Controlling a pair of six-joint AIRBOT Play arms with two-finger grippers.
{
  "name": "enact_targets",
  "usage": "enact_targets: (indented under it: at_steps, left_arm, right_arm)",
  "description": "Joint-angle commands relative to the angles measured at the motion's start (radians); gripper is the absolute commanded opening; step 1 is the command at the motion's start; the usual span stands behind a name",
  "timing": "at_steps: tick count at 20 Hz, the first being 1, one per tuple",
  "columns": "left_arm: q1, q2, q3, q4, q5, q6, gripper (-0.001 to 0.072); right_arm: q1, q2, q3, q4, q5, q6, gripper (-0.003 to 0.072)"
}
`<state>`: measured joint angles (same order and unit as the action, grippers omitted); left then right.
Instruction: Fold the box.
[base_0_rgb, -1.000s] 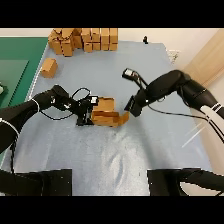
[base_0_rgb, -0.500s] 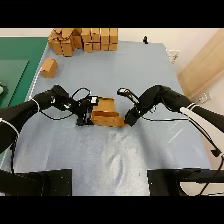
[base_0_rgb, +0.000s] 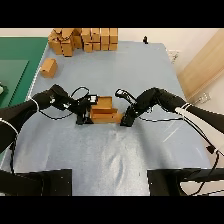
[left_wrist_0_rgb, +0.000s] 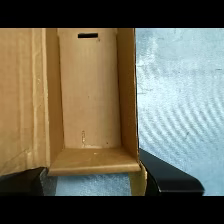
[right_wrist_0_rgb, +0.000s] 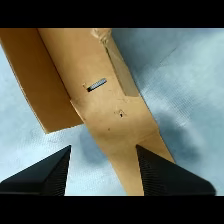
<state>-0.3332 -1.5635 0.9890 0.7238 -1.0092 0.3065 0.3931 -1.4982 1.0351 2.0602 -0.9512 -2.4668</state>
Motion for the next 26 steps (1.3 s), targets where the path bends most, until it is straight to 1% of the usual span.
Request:
enact_targets:
  at_steps: [1, 4, 7, 10, 12, 13, 15, 16, 18, 21, 26]
  left_arm:
    - [-0.002, -0.001, -0.001, 0.002, -0.011, 0.007, 0.0018]
    - [-0.002, -0.001, -0.001, 0.003, -0.011, 0.007, 0.0018]
    - [-0.002, -0.001, -0.001, 0.013, -0.012, 0.007, 0.0018]
    - [-0.002, -0.001, -0.001, 0.013, -0.011, 0.007, 0.0018]
    - [-0.002, -0.001, 0.000, 0.013, -0.011, 0.007, 0.0018]
    - [-0.002, -0.001, 0.000, 0.013, -0.012, 0.007, 0.0018]
    - [-0.002, -0.001, -0.001, 0.013, -0.012, 0.007, 0.0017]
    - [-0.002, -0.001, -0.001, 0.013, -0.012, 0.006, 0.0017]
    - [-0.002, -0.001, -0.001, 0.013, -0.014, 0.006, 0.0018]
    - [-0.002, -0.001, 0.000, 0.012, -0.015, -0.045, 0.0018]
    - [-0.002, -0.001, 0.000, 0.013, -0.023, -0.096, 0.0018]
  right_arm:
    - [0.002, -0.003, 0.000, 0.045, 0.103, -0.137, 0.0706]
    - [0.002, 0.002, 0.000, 0.032, 0.096, -0.135, 0.0705]
    - [0.002, 0.036, 0.000, 0.029, 0.014, -0.134, 0.0703]
    - [0.002, 0.100, 0.000, 0.030, -0.077, -0.133, 0.0702]
    - [0.002, 0.138, 0.000, 0.030, -0.101, -0.134, 0.0693]
    - [0.002, 0.155, 0.000, 0.020, -0.093, -0.134, 0.0693]
    - [0.002, 0.177, 0.000, -0.025, -0.029, -0.150, 0.0696]
    - [0.002, 0.178, 0.000, -0.044, -0.004, -0.189, 0.0708]
    - [0.002, 0.174, 0.000, -0.043, 0.014, -0.335, 0.0712]
    - [0.002, 0.171, 0.000, -0.029, 0.056, -0.442, 0.0712]
    - [0.002, 0.169, 0.000, -0.033, 0.071, -0.448, 0.0712]
